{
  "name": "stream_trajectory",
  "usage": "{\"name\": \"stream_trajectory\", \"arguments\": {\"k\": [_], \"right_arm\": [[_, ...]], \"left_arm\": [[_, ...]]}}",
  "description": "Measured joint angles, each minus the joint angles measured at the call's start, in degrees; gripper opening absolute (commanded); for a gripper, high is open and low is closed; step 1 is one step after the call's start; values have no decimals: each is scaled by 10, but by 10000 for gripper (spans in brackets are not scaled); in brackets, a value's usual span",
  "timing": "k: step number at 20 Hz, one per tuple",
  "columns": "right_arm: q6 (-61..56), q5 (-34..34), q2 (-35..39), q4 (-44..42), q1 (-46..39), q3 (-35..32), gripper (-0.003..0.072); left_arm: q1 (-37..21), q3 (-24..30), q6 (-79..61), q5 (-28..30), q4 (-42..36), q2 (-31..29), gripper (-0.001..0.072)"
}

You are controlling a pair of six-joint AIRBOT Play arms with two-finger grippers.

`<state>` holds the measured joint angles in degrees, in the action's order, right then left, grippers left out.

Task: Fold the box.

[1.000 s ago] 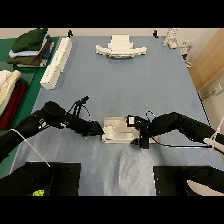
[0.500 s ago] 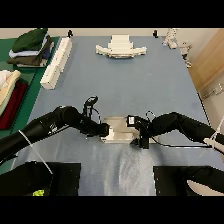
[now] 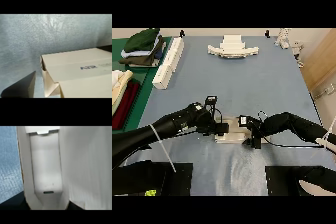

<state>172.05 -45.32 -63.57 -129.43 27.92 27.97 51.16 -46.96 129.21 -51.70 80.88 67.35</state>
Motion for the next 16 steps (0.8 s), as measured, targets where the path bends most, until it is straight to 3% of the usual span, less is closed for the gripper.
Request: {"name": "stream_trajectory", "arguments": {"k": [8, 9, 12, 16], "right_arm": [[0, 0, 0, 0, 0, 0, 499], [0, 0, 0, 0, 0, 0, 499], [0, 0, 0, 0, 0, 0, 499], [0, 0, 0, 0, 0, 0, 499]], "left_arm": [[51, -85, 91, -90, 73, 94, 411], [54, -92, 95, -98, 75, 103, 372], [57, -106, 108, -118, 82, 120, 28], [60, -113, 119, -128, 84, 127, 14]]}}
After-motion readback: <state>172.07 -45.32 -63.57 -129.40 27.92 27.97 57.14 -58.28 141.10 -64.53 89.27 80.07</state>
